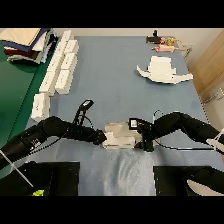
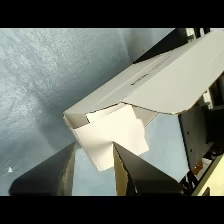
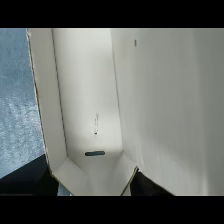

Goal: Fold the box.

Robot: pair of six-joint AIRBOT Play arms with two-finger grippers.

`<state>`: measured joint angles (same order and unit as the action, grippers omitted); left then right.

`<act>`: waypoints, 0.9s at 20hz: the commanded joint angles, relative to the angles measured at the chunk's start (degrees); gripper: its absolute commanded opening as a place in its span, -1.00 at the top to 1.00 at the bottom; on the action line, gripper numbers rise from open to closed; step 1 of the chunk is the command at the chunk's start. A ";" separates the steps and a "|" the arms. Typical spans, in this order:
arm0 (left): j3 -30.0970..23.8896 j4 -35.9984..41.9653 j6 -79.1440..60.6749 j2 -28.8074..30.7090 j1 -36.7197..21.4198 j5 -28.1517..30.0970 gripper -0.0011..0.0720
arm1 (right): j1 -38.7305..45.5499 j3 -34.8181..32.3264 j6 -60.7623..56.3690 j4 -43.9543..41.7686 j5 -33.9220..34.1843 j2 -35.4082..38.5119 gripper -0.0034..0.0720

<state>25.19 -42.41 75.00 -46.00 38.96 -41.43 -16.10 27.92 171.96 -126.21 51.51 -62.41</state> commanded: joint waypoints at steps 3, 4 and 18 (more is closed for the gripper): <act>3.37 -8.68 10.47 -3.96 5.62 0.17 -0.02 | -0.02 0.04 0.00 -0.02 0.00 -0.02 -0.23; 4.46 -12.55 14.67 -4.44 6.60 0.13 -0.02 | -0.02 0.04 0.00 -0.02 0.00 -0.02 -0.23; 16.65 -31.93 40.30 -15.87 18.82 -8.17 -0.02 | -0.02 0.04 0.00 -0.02 0.00 -0.02 -0.23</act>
